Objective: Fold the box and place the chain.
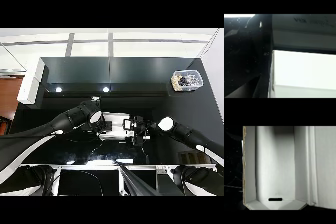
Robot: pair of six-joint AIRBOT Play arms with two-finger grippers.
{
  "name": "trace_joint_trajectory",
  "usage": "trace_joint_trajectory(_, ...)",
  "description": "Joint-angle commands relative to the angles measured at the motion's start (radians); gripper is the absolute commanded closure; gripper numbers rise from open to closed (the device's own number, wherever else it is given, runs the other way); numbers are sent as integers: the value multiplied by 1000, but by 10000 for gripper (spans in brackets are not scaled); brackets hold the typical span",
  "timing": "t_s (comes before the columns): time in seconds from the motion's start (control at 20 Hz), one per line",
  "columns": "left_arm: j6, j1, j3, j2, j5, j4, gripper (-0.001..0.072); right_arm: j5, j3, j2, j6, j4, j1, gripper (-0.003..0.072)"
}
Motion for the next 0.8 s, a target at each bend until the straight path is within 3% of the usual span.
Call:
trace_joint_trajectory(0.0,1,0,1,0,-5,0,346,0,0,0,-1,-1,1,485)
trace_joint_trajectory(0.15,2,0,1,0,-5,0,446,0,0,0,-1,-1,1,485)
trace_joint_trajectory(0.7,2,0,1,-16,-17,-2,448,0,0,0,-1,-1,1,485)
trace_joint_trajectory(0.75,2,0,1,-16,-18,-2,513,0,0,0,-1,-1,1,485)
